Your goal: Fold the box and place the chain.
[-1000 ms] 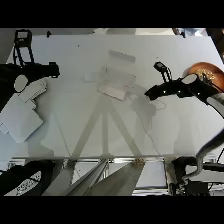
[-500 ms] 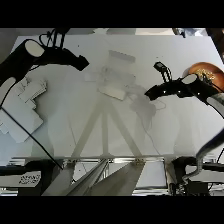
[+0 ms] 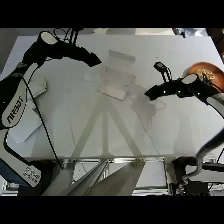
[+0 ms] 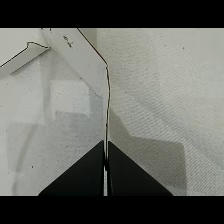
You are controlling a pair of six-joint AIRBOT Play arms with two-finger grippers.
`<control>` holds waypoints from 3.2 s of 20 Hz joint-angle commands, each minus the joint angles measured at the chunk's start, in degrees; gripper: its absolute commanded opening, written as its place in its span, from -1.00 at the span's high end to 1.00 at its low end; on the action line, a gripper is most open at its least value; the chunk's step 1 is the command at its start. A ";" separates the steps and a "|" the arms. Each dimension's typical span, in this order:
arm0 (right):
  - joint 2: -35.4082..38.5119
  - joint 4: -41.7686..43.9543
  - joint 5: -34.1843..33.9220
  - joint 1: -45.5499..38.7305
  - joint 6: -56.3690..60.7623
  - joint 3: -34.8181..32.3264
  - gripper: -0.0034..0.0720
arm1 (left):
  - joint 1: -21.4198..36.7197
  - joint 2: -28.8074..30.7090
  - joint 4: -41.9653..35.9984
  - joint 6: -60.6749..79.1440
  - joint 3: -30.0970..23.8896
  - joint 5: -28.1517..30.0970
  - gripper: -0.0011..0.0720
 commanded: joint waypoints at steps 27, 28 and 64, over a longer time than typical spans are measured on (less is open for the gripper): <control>-0.02 0.02 0.00 0.07 0.00 -0.02 0.87 | -5.44 -7.89 -3.74 17.62 1.57 -5.79 -0.21; -0.02 0.02 0.00 0.07 0.00 -0.02 0.87 | -5.44 -7.89 -3.63 17.64 1.57 -6.73 -0.11; -0.02 0.02 0.00 0.07 0.00 -0.02 0.87 | -5.84 -5.86 -3.93 24.48 1.57 -14.47 -0.11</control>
